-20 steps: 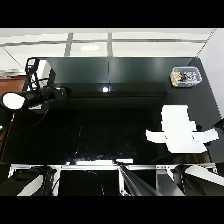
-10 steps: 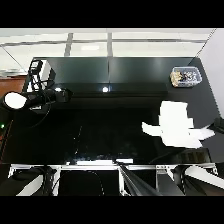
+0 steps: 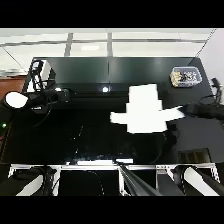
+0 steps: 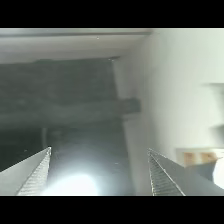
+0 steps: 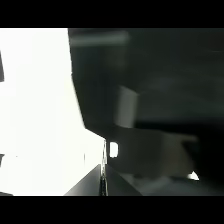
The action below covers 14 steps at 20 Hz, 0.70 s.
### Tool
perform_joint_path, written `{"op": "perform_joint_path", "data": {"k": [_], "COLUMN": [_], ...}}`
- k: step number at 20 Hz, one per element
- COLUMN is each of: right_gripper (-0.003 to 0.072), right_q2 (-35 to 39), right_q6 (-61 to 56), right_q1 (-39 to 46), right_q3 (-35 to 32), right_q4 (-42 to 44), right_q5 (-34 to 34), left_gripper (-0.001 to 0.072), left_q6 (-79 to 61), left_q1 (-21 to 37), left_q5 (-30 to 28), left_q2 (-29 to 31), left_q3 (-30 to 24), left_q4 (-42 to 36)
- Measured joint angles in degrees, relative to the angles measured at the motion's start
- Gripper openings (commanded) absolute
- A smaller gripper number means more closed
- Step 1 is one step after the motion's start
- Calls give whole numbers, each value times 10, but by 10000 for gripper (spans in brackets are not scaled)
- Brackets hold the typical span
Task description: Fold the box and place the chain.
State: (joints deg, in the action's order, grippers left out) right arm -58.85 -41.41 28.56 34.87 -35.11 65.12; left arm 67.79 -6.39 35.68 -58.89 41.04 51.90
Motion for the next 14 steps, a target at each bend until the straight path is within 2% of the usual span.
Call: {"op": "perform_joint_path", "data": {"k": [3,7,14], "right_gripper": [17,17,18], "right_q2": [41,62,69], "right_q6": [44,76,89], "right_q1": [-92,-200,-267], "right_q3": [-87,-141,-159], "right_q4": [119,201,235], "right_q5": [-57,-120,-165], "left_gripper": [705,705,705], "left_q6": [-4,-11,-84], "left_q1": [-33,-75,-79], "left_q5": [12,42,206], "left_q2": [-27,-88,-269], "left_q3": [1,20,105], "left_q4": [-28,-71,-209]}}
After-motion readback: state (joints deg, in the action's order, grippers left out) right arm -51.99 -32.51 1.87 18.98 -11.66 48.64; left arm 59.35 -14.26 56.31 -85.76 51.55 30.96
